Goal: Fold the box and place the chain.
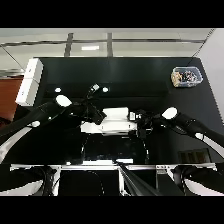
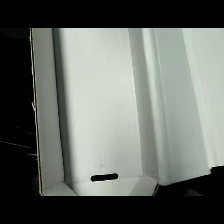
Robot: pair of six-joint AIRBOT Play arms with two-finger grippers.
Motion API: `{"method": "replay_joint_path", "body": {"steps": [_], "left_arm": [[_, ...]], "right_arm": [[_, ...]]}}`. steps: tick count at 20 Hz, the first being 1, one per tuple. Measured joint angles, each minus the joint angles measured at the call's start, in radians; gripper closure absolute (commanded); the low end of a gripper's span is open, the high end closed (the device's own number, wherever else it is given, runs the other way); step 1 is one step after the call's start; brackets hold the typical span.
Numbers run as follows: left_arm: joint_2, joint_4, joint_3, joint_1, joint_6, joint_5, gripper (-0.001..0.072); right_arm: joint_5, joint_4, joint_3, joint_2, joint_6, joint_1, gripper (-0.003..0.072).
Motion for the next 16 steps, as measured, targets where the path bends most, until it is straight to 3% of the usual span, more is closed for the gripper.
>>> {"method": "replay_joint_path", "body": {"steps": [4, 8, 9, 10, 11, 16], "left_arm": [[0.143, 0.143, 0.009, 0.053, -0.065, 0.011, 0.0682], [0.306, 0.208, -0.053, 0.161, -0.058, -0.088, 0.0674], [0.323, 0.205, -0.075, 0.182, -0.008, -0.125, 0.0445], [0.334, 0.200, -0.100, 0.196, 0.061, -0.170, 0.0053], [0.338, 0.196, -0.123, 0.202, 0.140, -0.201, 0.0002], [0.283, 0.204, -0.179, 0.157, 0.491, -0.189, 0.0002]], "right_arm": [[-0.006, 0.002, 0.000, 0.000, 0.002, 0.000, 0.0209], [-0.005, 0.002, 0.000, 0.000, 0.002, 0.000, 0.0209], [-0.005, 0.002, 0.000, 0.000, 0.002, 0.000, 0.0210], [-0.005, 0.002, 0.000, 0.000, 0.002, 0.000, 0.0209], [-0.005, 0.002, 0.000, 0.000, 0.002, 0.000, 0.0209], [-0.004, 0.002, 0.000, 0.000, 0.002, 0.000, 0.0209]]}}
